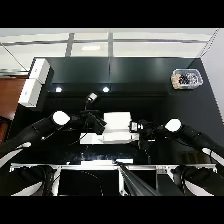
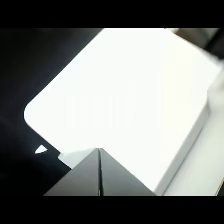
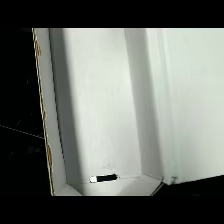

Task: Fold the box and place the chain.

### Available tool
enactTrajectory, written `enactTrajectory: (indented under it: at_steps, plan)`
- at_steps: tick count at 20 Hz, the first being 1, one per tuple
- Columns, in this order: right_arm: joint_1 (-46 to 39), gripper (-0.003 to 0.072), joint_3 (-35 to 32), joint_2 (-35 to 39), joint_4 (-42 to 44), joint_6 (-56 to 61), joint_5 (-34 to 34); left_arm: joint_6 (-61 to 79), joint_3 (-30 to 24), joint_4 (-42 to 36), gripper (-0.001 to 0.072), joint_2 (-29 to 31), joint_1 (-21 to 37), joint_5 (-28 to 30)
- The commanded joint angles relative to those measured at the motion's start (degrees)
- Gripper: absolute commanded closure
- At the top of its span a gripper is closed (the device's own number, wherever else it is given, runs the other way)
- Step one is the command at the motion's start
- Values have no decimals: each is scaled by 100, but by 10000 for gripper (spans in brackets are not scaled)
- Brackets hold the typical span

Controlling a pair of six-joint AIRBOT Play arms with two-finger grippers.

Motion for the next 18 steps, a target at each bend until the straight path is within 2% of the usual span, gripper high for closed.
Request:
enactTrajectory:
  at_steps: [1,3,5,7,8,11,13,14,15,16,18]
  plan:
    - [2,203,-2,0,4,9,0,103,184,616,679,-310,-9,-623]
    - [2,204,-2,0,4,9,0,103,348,861,678,-297,-7,-811]
    - [2,203,-2,0,4,9,0,-15,503,1384,678,-109,33,-629]
    - [2,203,-2,0,4,9,0,-52,538,1650,676,361,188,-264]
    - [2,203,-2,0,4,9,0,-50,538,1733,676,669,334,-297]
    - [2,204,-2,0,4,11,-2,24,424,1814,676,1471,883,-960]
    - [2,203,-2,0,4,11,-2,732,229,1808,672,1834,1163,-1773]
    - [2,203,-2,0,4,11,-2,1215,103,1812,592,1923,1189,-2201]
    - [2,203,-2,0,4,11,-2,1620,-44,1810,373,1928,1165,-2430]
    - [2,203,-2,0,4,11,-2,1941,-205,1814,22,1910,1091,-2396]
    - [2,203,-2,0,4,11,-2,2472,-516,1812,7,1832,914,-1998]
